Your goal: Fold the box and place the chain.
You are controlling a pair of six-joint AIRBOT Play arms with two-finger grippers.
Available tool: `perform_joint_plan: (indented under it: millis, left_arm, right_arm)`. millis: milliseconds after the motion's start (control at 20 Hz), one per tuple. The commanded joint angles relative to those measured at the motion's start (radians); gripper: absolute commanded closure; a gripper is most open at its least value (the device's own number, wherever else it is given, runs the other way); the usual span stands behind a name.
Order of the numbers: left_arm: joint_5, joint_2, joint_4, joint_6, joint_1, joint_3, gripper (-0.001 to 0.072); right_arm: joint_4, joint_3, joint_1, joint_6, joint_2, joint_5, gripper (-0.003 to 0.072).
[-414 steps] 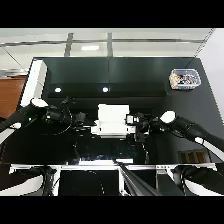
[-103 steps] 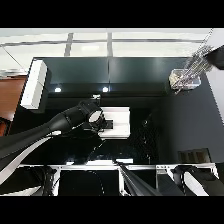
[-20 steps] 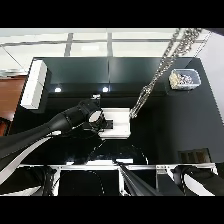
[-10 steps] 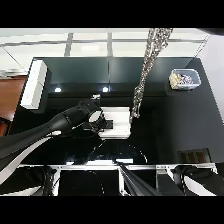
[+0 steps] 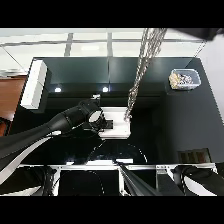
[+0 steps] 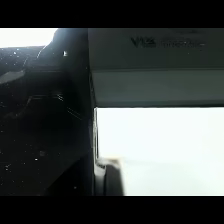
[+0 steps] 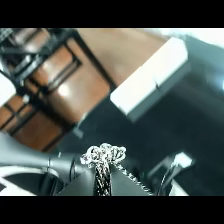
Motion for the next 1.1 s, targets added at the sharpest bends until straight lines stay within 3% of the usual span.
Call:
perform_joint_plan:
  millis: [0,200,600,900,1050]
  left_arm:
    - [0.0,0.0,0.0,0.0,0.0,0.0,0.0682]
    - [-0.001,0.0,0.0,0.0,0.0,0.0,0.0682]
    - [0.0,0.0,0.0,0.0,0.0,0.0,0.0682]
    - [0.0,0.0,0.001,0.0,0.0,0.0,0.0682]
    - [0.0,0.0,0.001,0.0,0.0,0.0,0.0682]
  right_arm:
    - [-0.065,-0.129,0.074,0.006,-0.005,0.029,0.0674]
    - [-0.208,-0.308,0.147,0.006,-0.005,-0.013,0.0674]
    - [-0.241,-0.532,0.153,0.006,-0.005,-0.067,0.0674]
    - [-0.23,-0.83,0.217,0.006,-0.006,-0.343,0.0673]
    - [-0.23,-0.941,0.222,0.006,-0.011,-0.403,0.0671]
